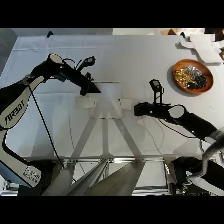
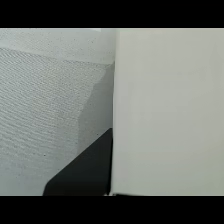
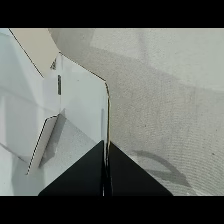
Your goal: Fold the box and place the chain.
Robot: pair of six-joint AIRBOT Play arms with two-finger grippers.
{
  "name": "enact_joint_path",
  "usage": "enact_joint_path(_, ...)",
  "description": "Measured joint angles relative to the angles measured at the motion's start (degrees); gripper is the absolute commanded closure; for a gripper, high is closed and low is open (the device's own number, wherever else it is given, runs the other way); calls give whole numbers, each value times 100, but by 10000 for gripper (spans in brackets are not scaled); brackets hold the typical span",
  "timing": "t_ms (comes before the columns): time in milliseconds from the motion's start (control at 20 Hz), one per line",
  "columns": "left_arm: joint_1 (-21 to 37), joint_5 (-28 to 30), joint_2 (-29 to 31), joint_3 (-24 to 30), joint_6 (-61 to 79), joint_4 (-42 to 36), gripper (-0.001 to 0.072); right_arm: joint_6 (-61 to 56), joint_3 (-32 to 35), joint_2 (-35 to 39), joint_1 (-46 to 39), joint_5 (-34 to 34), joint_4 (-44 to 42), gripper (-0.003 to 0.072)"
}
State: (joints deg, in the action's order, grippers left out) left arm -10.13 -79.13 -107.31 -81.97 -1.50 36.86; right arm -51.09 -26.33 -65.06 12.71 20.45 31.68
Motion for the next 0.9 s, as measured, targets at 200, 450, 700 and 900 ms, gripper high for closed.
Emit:
enact_joint_path(200,0,61,0,0,-15,-22,704,0,0,0,0,-22,2,376)
enact_joint_path(450,0,-70,210,2,-138,24,707,-138,-81,0,0,-24,-76,267)
enact_joint_path(700,4,-55,1025,2,-1080,894,710,-258,-297,42,0,9,-87,269)
enact_joint_path(900,96,-190,1714,4,-1665,1615,713,-293,-365,551,-57,0,-13,278)
